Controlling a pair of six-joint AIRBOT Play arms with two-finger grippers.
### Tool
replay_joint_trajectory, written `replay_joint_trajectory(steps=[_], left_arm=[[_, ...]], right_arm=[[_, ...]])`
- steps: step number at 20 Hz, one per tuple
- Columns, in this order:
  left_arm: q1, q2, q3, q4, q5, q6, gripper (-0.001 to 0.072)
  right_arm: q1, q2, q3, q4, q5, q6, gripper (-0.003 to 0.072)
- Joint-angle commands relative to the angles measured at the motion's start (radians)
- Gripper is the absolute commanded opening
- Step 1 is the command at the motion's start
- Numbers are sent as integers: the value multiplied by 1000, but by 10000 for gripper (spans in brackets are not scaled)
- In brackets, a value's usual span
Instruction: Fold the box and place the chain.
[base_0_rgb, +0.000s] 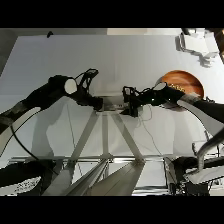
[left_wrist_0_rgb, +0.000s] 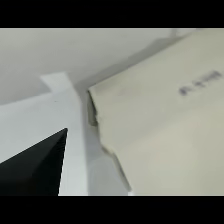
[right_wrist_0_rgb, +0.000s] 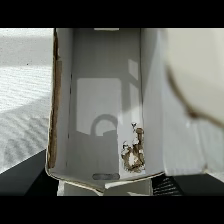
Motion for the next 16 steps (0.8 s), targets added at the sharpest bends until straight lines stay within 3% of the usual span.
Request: replay_joint_trajectory(steps=[1, 2, 4, 8, 10, 14, 16], left_arm=[[-59, -69, 62, 174, -82, -245, 634], [-73, -83, 65, 209, -92, -289, 629], [-92, -100, 65, 257, -96, -400, 492], [-112, -105, 65, 258, -48, -521, 483], [-112, -106, 65, 255, -43, -550, 389], [-111, -111, 65, 223, -43, -584, 377], [-112, -131, 65, 198, -52, -602, 317]], right_arm=[[0, 0, 0, 0, 0, 0, 517], [0, 0, 0, 0, 0, 0, 517], [0, 0, 0, 0, 0, 0, 517], [0, 0, 0, 0, 0, 0, 517], [0, 0, 0, 0, 0, 0, 517], [0, 0, 0, 0, 0, 0, 517], [0, 0, 0, 0, 0, 0, 517]])
